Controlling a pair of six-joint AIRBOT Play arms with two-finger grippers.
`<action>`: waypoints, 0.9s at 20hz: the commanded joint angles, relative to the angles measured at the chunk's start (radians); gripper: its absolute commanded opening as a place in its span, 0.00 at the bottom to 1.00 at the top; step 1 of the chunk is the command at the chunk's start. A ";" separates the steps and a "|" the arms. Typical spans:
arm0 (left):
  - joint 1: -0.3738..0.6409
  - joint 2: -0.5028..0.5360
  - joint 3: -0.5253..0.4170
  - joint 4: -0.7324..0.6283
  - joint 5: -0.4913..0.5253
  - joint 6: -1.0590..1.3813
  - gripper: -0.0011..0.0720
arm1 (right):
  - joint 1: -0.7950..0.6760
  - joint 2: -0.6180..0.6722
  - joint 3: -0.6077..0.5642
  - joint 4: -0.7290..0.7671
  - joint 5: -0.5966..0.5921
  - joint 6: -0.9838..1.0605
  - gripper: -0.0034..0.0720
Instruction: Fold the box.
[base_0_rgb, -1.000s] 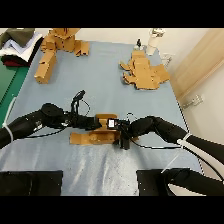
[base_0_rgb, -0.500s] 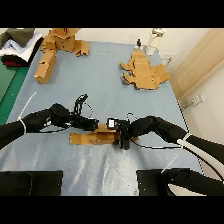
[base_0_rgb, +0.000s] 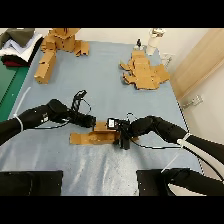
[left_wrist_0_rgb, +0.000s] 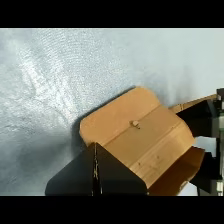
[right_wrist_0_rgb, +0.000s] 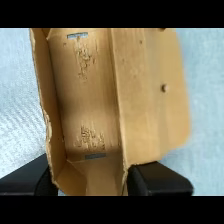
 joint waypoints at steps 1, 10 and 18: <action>0.043 0.084 -0.005 0.056 -0.032 0.018 0.03 | 0.001 0.000 -0.001 0.000 -0.004 0.000 0.63; 0.042 0.416 -0.135 0.396 -0.167 0.138 0.03 | 0.001 0.000 -0.001 0.000 -0.004 0.000 0.63; -0.196 0.443 -0.179 0.466 -0.185 0.463 0.96 | 0.001 0.000 -0.001 -0.001 -0.004 0.000 0.63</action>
